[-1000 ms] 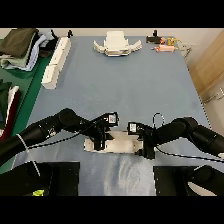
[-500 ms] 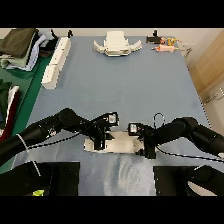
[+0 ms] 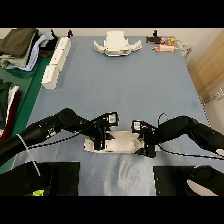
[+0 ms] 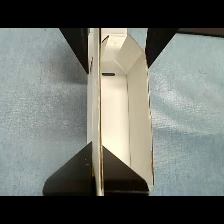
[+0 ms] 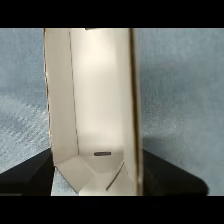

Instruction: Fold the box.

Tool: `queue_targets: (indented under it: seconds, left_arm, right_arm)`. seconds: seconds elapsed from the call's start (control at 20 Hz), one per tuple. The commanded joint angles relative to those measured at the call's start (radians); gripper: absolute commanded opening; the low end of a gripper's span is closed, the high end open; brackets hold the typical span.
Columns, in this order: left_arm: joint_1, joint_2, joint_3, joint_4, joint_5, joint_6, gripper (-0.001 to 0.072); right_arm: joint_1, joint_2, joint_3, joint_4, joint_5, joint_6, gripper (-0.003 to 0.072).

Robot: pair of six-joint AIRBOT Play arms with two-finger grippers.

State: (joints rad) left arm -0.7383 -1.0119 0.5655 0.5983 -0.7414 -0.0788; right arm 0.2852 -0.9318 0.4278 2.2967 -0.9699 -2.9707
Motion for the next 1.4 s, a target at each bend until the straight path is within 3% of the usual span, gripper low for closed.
queue_targets:
  seconds: [0.0, 1.35]
  left_arm:
    - [0.000, 0.000, 0.000, 0.000, 0.000, 0.000, 0.0014]
    - [0.000, 0.000, 0.000, 0.000, 0.000, 0.000, 0.0014]
  right_arm:
    - [-0.019, -0.004, -0.016, 0.033, -0.008, -0.040, 0.0715]
    - [0.035, -0.038, -0.064, 0.015, 0.120, -0.039, 0.0702]
